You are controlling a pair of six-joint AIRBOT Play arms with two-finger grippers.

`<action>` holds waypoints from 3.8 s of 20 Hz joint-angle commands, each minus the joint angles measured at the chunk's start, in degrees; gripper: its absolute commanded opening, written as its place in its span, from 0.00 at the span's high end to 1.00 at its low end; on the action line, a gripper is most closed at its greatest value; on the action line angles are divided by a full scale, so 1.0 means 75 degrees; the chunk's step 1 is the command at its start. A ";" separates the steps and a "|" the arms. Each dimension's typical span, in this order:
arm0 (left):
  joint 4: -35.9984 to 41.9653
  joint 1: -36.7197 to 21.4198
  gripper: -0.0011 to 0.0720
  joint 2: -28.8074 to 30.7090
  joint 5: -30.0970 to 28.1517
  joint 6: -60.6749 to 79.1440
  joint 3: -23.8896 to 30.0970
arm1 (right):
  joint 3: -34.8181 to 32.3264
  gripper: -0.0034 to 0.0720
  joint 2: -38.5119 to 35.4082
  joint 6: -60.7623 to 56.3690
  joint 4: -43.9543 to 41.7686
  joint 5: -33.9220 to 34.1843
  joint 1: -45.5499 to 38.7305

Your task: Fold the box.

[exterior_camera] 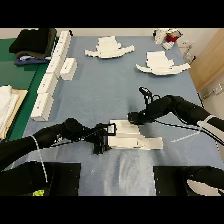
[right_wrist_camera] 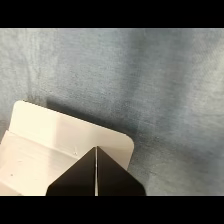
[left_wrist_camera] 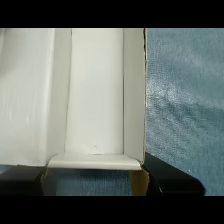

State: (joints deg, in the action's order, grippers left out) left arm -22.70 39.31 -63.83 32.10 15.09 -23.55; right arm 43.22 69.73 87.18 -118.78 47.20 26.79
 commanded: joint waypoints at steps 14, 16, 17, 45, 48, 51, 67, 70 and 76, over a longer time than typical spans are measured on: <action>-0.0003 -0.0006 0.17 -0.0003 -0.0003 0.0003 -0.0006 | -0.0140 0.95 0.0227 0.0055 0.0064 0.0169 0.0519; -0.0003 -0.0006 0.17 -0.0003 -0.0003 0.0003 -0.0006 | -0.0140 0.95 0.0216 0.0070 0.0172 0.0187 0.0519; -0.0003 -0.0006 0.17 -0.0003 -0.0003 0.0003 -0.0006 | -0.0128 0.95 0.0187 0.0070 0.0239 0.0189 0.0519; -0.0003 -0.0006 0.17 -0.0003 -0.0003 0.0003 -0.0006 | -0.0962 0.06 -0.3107 0.6225 0.1979 0.2658 0.0580; -0.0003 -0.0006 0.17 -0.0003 -0.0003 0.0006 -0.0006 | -0.1043 0.06 -0.2728 0.6589 0.1964 0.2550 0.0592; -0.0003 -0.0006 0.17 -0.0003 -0.0003 0.0003 -0.0006 | -0.1043 0.06 -0.2588 0.6586 0.2063 0.2500 0.0886; -0.0003 -0.0006 0.17 -0.0003 -0.0003 0.0006 -0.0006 | -0.1647 0.10 -0.2594 0.7332 0.1839 0.1451 0.1157; -0.0003 -0.0006 0.17 -0.0003 -0.0006 0.0006 -0.0006 | -0.1649 0.44 -0.2594 0.7399 0.1571 0.1562 0.1160; -0.0003 -0.0006 0.17 -0.0003 -0.0003 0.0006 -0.0006 | -0.1649 0.75 -0.2585 0.7449 0.1518 0.1276 0.1533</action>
State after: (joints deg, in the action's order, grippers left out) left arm -22.72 39.29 -63.83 32.08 15.11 -23.53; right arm 30.87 50.30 142.82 -106.80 58.19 37.21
